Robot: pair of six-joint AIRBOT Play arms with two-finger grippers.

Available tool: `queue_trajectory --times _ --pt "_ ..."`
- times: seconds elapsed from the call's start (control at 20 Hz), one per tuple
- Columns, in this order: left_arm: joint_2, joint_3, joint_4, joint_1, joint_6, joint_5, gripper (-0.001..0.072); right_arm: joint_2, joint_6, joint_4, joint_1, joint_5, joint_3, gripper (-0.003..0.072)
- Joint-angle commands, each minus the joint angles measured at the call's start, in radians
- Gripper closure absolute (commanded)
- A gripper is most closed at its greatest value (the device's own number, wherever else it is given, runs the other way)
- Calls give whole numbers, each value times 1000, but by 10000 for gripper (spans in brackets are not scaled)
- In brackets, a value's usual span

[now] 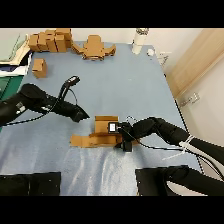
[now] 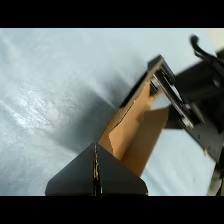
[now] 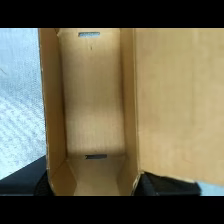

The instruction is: Fold the box.

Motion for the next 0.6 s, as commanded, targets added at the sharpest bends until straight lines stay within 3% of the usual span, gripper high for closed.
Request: queue_trajectory --times 0.0,0.15,0.3,0.35,0.4,0.45,0.55 --pt "64 -14 35 27 232 -134 699 0 0 0 0 0 1 166" --pt "106 -66 105 -31 355 -22 699 0 0 0 0 0 1 166" --pt "129 -171 -31 -26 706 27 696 0 0 0 0 0 1 165" --pt "134 -210 -60 -29 799 42 640 0 0 0 0 0 1 165" --pt "139 -253 -89 -35 849 88 281 0 0 0 0 0 1 165" --pt "142 -301 -120 -42 858 151 35 0 0 0 0 0 1 166" --pt "145 -366 -125 -55 858 198 33 0 0 0 0 0 1 165"
